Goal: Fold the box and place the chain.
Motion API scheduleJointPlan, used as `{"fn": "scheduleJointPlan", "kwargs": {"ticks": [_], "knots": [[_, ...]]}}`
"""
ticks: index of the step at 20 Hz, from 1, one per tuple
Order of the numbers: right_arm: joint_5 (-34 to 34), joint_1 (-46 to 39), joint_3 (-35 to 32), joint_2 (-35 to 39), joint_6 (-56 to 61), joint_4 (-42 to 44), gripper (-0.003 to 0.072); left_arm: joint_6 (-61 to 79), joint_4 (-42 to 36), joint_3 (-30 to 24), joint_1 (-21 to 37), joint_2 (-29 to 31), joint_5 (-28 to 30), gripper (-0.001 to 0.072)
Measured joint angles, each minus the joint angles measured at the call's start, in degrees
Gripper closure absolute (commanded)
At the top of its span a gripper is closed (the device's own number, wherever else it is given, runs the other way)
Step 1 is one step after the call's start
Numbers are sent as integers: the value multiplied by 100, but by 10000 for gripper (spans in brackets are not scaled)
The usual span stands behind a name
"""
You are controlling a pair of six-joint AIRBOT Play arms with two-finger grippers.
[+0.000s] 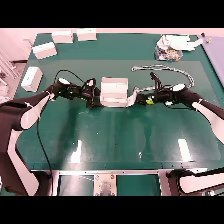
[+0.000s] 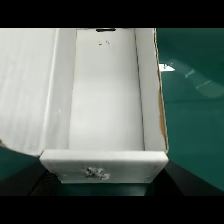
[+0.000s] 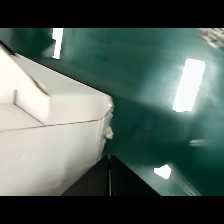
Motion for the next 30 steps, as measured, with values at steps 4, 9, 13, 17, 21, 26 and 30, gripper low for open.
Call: {"fn": "scheduleJointPlan", "kwargs": {"ticks": [4,9,13,17,21,26,30], "knots": [[109,197,267,28,-50,4,679,0,-2,0,0,-2,0,242],[170,251,391,44,83,-173,533,0,0,0,0,0,0,242],[195,260,485,44,114,-214,536,-2,-2,0,2,-2,0,242],[289,262,610,44,129,-201,543,0,-2,0,0,-2,7,241],[387,267,656,44,197,-221,516,0,-2,0,0,-2,4,242],[332,332,669,44,284,-505,412,0,-2,0,0,-2,2,242],[236,378,673,44,341,-636,350,0,-2,0,0,-2,0,242]]}}
